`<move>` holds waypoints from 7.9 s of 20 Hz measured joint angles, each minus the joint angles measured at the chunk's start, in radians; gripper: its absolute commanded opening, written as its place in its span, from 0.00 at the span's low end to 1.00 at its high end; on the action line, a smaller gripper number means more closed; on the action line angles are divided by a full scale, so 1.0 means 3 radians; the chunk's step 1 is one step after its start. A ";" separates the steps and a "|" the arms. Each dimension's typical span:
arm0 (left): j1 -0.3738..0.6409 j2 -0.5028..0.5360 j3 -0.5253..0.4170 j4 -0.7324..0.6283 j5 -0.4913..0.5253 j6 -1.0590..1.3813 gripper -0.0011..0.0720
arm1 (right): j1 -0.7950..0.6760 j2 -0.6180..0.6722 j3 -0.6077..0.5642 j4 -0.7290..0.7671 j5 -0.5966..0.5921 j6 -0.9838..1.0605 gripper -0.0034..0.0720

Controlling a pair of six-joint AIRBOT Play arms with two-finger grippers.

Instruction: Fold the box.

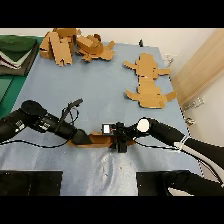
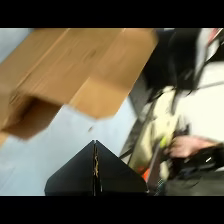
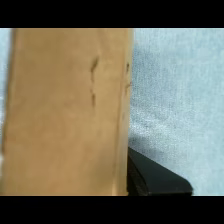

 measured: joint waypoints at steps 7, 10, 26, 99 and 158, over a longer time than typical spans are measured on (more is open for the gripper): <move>-0.0112 -0.0566 0.0043 -0.0539 0.0621 -0.0174 0.03 | 0.0000 0.0001 0.0000 0.0000 0.0000 0.0006 0.64; -0.0117 -0.0671 0.0107 -0.0590 0.0923 -0.0164 0.03 | 0.0000 0.0000 0.0000 0.0003 0.0000 0.0013 0.64; -0.0237 -0.0738 0.0373 -0.0841 0.0760 -0.0163 0.03 | 0.0001 0.0034 0.0000 -0.0037 -0.0011 0.0150 0.78; -0.0505 -0.0745 0.0481 -0.0519 0.0434 -0.0061 0.03 | 0.0047 0.0094 -0.0099 0.0003 0.0251 -0.0154 0.78; 0.0973 -0.0264 0.0702 0.1531 0.0755 0.1658 0.03 | 0.0042 0.0094 -0.0097 -0.0018 0.0268 0.0058 0.71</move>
